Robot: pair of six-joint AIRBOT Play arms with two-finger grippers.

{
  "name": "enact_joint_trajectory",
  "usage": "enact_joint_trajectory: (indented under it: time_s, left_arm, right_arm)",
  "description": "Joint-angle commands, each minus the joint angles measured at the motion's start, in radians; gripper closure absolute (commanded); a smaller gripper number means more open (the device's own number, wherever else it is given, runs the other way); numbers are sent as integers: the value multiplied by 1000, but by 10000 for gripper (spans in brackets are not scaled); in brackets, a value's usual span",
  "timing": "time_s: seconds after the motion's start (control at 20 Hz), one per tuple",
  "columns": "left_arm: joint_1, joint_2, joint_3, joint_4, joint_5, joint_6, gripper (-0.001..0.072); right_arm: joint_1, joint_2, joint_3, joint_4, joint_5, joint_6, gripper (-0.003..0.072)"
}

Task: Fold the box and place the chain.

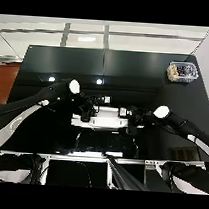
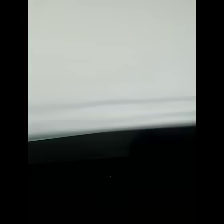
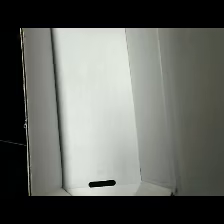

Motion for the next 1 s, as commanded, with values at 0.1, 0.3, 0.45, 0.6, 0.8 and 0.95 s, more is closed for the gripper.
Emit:
enact_joint_trajectory:
  time_s: [0.1,0.3,0.45,0.6,0.8,0.95]
  left_arm:
    - [0,0,1,0,12,1,683]
    - [0,0,1,0,11,1,683]
    - [0,0,1,0,11,1,683]
    - [0,0,1,0,11,1,683]
    - [0,0,1,0,11,1,683]
    - [0,0,1,0,11,1,683]
  right_arm:
    - [0,-9,0,-34,18,0,-26]
    - [0,-15,0,-16,6,0,-25]
    - [0,-15,0,-16,2,8,-25]
    - [0,-15,0,-16,2,10,-25]
    - [0,-21,0,-18,0,12,-25]
    - [0,-22,-1,-20,-2,11,-25]
